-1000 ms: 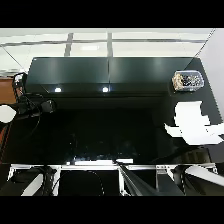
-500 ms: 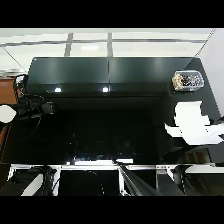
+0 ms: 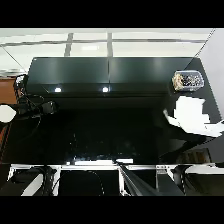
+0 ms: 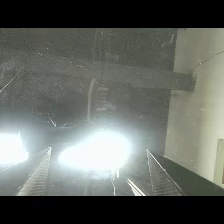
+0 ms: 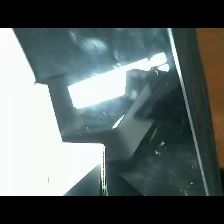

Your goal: Fold the box and place the chain.

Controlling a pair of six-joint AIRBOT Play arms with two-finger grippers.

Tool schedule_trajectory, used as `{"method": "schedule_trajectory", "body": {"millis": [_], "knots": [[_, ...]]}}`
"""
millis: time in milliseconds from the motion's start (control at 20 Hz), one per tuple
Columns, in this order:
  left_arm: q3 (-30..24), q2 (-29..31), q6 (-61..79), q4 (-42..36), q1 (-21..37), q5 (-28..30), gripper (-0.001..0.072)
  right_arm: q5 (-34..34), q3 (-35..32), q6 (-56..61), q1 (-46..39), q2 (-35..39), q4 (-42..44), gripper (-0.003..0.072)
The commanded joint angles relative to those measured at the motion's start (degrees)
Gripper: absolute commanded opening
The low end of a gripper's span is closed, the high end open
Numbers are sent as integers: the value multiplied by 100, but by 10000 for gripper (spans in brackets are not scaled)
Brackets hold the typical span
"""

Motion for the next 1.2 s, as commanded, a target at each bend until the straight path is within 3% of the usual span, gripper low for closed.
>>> {"method": "schedule_trajectory", "body": {"millis": [0,150,400,550,650,850,1000,1150], "knots": [[4,-2,0,-42,-4,-17,704,-24,-262,199,85,269,702,16],[4,-4,0,-164,-28,-52,701,-83,-901,212,501,702,855,15],[4,-4,2,-208,-31,-181,701,-199,-1637,153,1423,1646,2063,15],[2,-4,17,-299,-273,-409,701,-778,-2197,136,2334,2452,2378,15],[2,-4,28,-313,-616,-278,702,-1471,-2977,37,2981,3136,2889,14],[2,-151,26,-782,-1353,181,701,-3582,-4686,566,4929,4301,3768,13],[17,-557,26,-1163,-1864,503,701,-5149,-5560,568,6561,4592,4481,13],[144,-1215,603,-1897,-1845,247,702,-6192,-5847,855,7873,4590,4476,13]]}}
